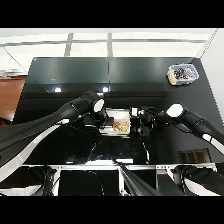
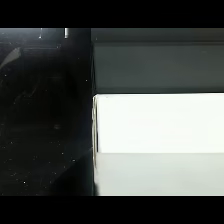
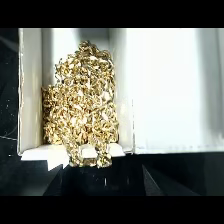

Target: Fold the box and place the chain.

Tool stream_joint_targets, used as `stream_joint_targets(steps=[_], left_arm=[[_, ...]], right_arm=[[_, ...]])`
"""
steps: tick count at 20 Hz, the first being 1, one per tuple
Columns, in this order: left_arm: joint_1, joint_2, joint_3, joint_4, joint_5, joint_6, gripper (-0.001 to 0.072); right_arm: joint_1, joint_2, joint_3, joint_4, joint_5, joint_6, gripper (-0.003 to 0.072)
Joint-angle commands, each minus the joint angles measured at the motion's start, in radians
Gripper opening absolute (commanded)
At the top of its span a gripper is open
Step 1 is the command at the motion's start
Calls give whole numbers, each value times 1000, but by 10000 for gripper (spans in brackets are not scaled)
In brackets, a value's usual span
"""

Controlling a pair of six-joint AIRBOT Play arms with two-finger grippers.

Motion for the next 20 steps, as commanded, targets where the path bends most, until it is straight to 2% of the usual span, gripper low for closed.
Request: stream_joint_targets(steps=[1, 3, 4, 5, 6, 7, 12, 13, 16, 18, 20], left_arm=[[0, 0, 0, 0, -1, 0, 29], [0, 0, 0, 0, -1, 0, 29], [0, 0, 0, 0, -1, 0, 29], [0, 0, 0, 0, -1, 0, 29], [0, 0, 0, 0, -1, 0, 29], [0, 0, 0, 0, -1, 0, 29], [0, 0, 0, 0, -1, 0, 29], [0, 0, 0, 0, -1, 0, 29], [0, 0, 0, 0, 0, 0, 29], [0, 0, 0, 0, -1, 0, 29], [0, 0, 0, 0, 0, 0, 29]], right_arm=[[9, -11, 8, 16, 24, -26, 529], [21, -11, 8, 40, 22, -24, 518], [21, -11, 8, 39, 25, -22, 294], [20, -11, 8, 29, 31, -17, 158], [20, -11, 8, 10, 32, 3, 154], [19, -11, 8, -14, 31, 25, 83], [19, 11, 8, -76, 40, 156, 46], [19, 32, 8, -127, 40, 227, 19], [19, 129, 8, -290, 56, 504, 19], [20, 214, 15, -267, 93, 585, 19], [20, 282, 18, -88, 92, 612, 20]])
